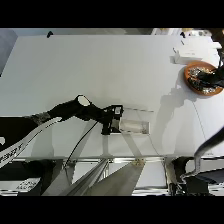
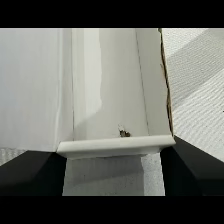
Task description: Fold the box and place the chain.
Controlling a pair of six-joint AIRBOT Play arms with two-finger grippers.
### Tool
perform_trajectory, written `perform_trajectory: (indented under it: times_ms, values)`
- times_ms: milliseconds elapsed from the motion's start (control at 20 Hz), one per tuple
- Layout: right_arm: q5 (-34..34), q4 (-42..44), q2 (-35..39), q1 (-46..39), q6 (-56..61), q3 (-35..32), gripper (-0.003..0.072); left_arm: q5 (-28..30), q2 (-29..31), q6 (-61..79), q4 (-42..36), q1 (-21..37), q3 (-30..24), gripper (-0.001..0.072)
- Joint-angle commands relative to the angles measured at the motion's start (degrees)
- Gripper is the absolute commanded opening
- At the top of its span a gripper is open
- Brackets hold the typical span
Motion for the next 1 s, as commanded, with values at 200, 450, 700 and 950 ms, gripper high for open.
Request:
perform_trajectory:
  times_ms: [200,450,700,950]
  values:
    - [-2.45,2.62,-2.05,-0.15,0.0,0.09,0.0188,0.04,-0.02,0.02,0.0,0.0,0.04,0.0208]
    - [-2.84,2.73,-2.45,-0.15,-0.2,0.07,0.0172,0.02,-0.02,0.0,0.0,0.0,0.04,0.0208]
    - [-0.5,3.34,-4.87,-0.15,-0.55,0.07,0.0033,0.04,-0.02,0.02,0.0,0.0,0.04,0.0208]
    - [0.9,1.4,0.52,-0.15,-2.93,0.09,0.0014,0.04,-0.02,0.02,0.0,0.0,0.04,0.0208]
